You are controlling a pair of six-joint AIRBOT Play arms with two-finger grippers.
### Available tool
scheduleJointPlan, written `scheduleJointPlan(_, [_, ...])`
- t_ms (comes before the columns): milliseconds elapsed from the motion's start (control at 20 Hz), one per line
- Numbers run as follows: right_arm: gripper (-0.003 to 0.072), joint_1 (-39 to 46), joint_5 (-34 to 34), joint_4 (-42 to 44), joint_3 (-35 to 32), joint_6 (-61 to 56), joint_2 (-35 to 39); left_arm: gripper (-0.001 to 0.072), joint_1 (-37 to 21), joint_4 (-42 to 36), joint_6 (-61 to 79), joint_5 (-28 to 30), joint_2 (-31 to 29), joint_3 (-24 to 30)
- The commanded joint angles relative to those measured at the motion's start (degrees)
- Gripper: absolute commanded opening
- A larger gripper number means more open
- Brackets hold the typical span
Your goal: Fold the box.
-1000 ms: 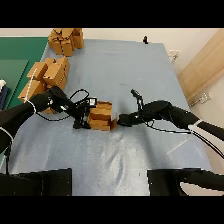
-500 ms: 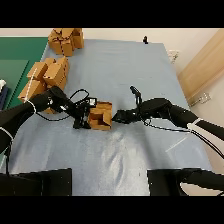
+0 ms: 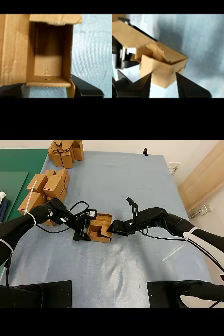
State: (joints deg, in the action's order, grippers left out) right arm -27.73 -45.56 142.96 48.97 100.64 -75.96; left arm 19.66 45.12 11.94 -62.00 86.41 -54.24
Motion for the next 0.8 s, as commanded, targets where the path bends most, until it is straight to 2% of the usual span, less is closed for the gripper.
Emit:
scheduleJointPlan(0, [0.0501, -2.67, 0.39, -7.69, 1.14, -9.33, -0.37, 0.0227, -0.07, -0.13, 0.0, 0.04, 0.0, -0.02])
scheduleJointPlan(250, [0.0501, -6.32, 0.44, -15.58, 7.85, -17.53, -4.83, 0.0227, -0.07, -0.11, 0.0, 0.07, 0.0, -0.02])
scheduleJointPlan(600, [0.0499, -13.66, -5.05, -35.39, 17.55, -41.31, -11.87, 0.0227, -0.07, -0.11, 0.0, 0.02, 0.0, -0.02])
scheduleJointPlan(750, [0.0432, -15.93, -6.21, -43.15, 18.82, -51.36, -13.55, 0.0227, -0.07, -0.11, 0.0, 0.09, 0.0, -0.02])
